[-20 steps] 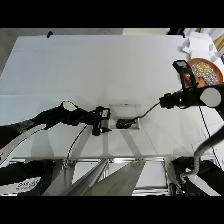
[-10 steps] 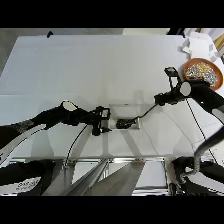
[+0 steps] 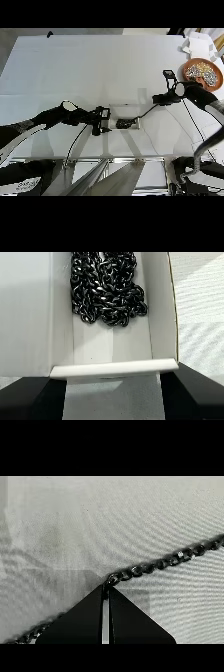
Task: Fold the box and place the chain.
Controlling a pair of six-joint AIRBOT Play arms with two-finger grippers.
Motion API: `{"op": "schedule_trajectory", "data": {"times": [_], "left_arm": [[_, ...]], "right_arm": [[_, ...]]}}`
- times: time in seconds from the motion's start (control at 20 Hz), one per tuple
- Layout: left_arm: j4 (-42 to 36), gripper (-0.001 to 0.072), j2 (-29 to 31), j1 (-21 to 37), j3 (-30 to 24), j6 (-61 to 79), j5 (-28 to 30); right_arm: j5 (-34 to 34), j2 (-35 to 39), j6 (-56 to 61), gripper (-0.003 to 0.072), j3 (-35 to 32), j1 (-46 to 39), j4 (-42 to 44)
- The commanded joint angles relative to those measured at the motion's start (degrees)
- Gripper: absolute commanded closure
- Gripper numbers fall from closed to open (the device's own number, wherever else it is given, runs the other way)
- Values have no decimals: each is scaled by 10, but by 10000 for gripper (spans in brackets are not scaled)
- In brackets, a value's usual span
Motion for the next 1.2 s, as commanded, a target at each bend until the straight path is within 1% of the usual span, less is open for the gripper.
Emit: {"op": "schedule_trajectory", "data": {"times": [0.0, 0.15, 0.25, 0.35, 0.5, 0.65, 0.85, 1.0, 1.15], "left_arm": [[0, 459, 0, 0, 0, 0, 0], [0, 459, 0, 0, 0, 0, 0], [0, 459, 0, 0, 0, 0, 0], [0, 459, 0, 0, 0, 0, 0], [0, 459, 0, 0, 0, 0, 0], [0, 459, 0, 0, 0, 0, 0], [0, 459, 0, 0, 0, 0, 0], [0, 459, 0, 0, 0, 0, 0], [0, 459, 0, 0, 0, 0, 0]], "right_arm": [[10, -4, 0, 667, 0, 0, 1], [31, 9, -9, 668, 0, 1, 0], [46, 33, -17, 668, 0, 1, 0], [65, 73, -31, 668, 0, 1, 1], [117, 153, -63, 668, 0, 7, 18], [156, 240, -75, 668, 0, 47, 18], [157, 334, -68, 667, 0, 118, 29], [153, 374, -68, 667, 0, 168, 58], [151, 390, -68, 667, 0, 219, 92]]}}
